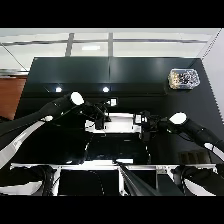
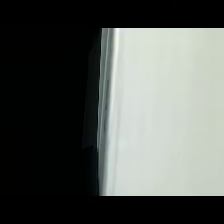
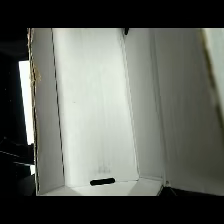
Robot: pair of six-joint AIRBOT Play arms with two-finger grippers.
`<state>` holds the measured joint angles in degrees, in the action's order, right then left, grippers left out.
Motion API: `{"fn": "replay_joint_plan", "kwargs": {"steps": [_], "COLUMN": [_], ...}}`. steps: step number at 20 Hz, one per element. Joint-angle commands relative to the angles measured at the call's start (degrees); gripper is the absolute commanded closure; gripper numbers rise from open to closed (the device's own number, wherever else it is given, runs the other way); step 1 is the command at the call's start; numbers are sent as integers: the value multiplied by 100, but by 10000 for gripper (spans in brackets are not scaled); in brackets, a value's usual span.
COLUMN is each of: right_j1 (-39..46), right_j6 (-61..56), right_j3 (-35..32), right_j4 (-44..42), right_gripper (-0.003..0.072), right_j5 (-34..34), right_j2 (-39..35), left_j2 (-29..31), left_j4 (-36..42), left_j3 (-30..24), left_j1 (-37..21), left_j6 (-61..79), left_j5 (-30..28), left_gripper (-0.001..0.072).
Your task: Fold the box and place the chain.
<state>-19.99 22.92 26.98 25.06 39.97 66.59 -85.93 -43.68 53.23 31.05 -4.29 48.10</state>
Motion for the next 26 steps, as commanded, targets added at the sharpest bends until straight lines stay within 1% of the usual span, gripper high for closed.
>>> {"fn": "replay_joint_plan", "kwargs": {"steps": [1, 11, 17, 25, 26], "right_j1": [-13, -13, -13, -125, -127], "right_j6": [48, -319, -728, -813, -815], "right_j3": [2, 98, 98, 96, 98], "right_j4": [-13, 125, 599, 787, 787], "right_gripper": [-9, -9, -8, -8, 12], "right_j5": [2, -24, -9, -59, -57], "right_j2": [168, 267, 278, 297, 297], "left_j2": [-7, -7, -7, -7, -7], "left_j4": [7, 9, 20, 22, 22], "left_j3": [2, 2, 2, 2, 2], "left_j1": [2, 2, 0, 2, 2], "left_j6": [-2, -4, -4, -2, -2], "left_j5": [0, 15, 7, 9, 11], "left_gripper": [680, 680, 680, 680, 680]}}
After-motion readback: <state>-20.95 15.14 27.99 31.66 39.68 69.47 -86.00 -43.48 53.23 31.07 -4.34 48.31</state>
